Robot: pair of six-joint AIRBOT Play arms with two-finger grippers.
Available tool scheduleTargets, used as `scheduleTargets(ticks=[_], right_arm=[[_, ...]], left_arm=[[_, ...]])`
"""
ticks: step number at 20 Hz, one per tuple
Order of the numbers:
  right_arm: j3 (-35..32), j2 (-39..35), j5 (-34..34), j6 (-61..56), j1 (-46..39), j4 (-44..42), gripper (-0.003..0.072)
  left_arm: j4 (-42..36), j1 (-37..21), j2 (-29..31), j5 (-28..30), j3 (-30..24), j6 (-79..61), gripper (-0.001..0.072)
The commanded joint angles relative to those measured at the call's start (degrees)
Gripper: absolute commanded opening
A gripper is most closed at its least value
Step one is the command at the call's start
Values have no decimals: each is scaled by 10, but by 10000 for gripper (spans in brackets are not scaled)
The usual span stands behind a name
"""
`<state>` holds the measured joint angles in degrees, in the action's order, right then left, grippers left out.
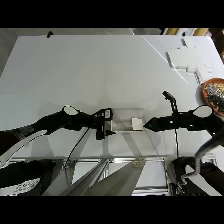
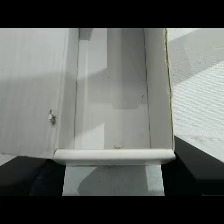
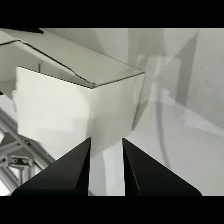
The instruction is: Fold the box and place the chain.
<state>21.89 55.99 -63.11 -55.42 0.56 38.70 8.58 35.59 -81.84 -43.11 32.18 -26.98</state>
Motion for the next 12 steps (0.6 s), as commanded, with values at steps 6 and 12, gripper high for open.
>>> scheduleTargets(ticks=[6, 12], right_arm=[[1, -14, 112, -73, 123, 9, 306], [46, -11, 156, -259, 174, 158, 345]], left_arm=[[0, 0, 0, 0, 0, 0, 211], [0, 0, 0, 0, 0, 0, 211]])
